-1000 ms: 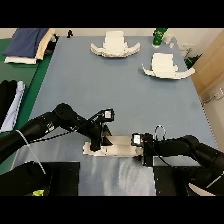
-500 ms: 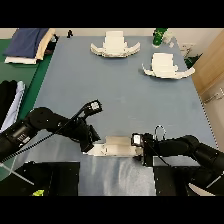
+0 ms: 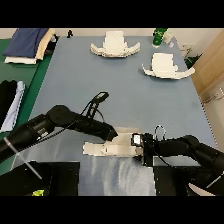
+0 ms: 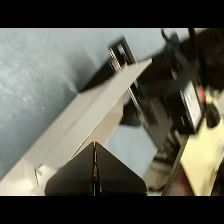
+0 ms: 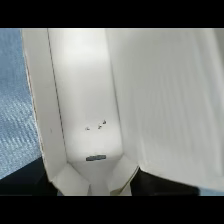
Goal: Fold the box.
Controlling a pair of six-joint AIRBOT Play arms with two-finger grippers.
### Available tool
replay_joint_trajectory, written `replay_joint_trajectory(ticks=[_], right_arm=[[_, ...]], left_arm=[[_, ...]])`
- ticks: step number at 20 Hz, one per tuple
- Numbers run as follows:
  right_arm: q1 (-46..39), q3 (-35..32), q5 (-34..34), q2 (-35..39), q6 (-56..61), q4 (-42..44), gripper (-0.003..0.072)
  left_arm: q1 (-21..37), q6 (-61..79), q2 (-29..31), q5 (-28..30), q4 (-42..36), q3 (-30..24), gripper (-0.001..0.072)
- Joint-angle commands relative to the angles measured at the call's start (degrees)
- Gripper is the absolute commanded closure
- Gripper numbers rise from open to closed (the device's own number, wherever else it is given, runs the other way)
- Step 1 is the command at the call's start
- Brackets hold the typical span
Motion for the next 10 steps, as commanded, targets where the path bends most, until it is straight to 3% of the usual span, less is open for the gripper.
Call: replay_joint_trajectory(ticks=[1,6,10], right_arm=[[0.0,0.1,0.0,0.0,0.0,0.0,0.0174],[0.0,0.1,0.0,0.0,0.0,0.0,0.0174],[0.0,0.1,0.0,0.0,0.0,0.0,0.0175]], left_arm=[[2.4,-5.5,-8.8,3.9,-1.9,3.5,0.0695],[4.9,-8.3,-17.5,-5.2,-1.5,3.9,0.0696],[5.0,-7.0,-23.6,-5.4,-2.0,3.9,0.0695]])
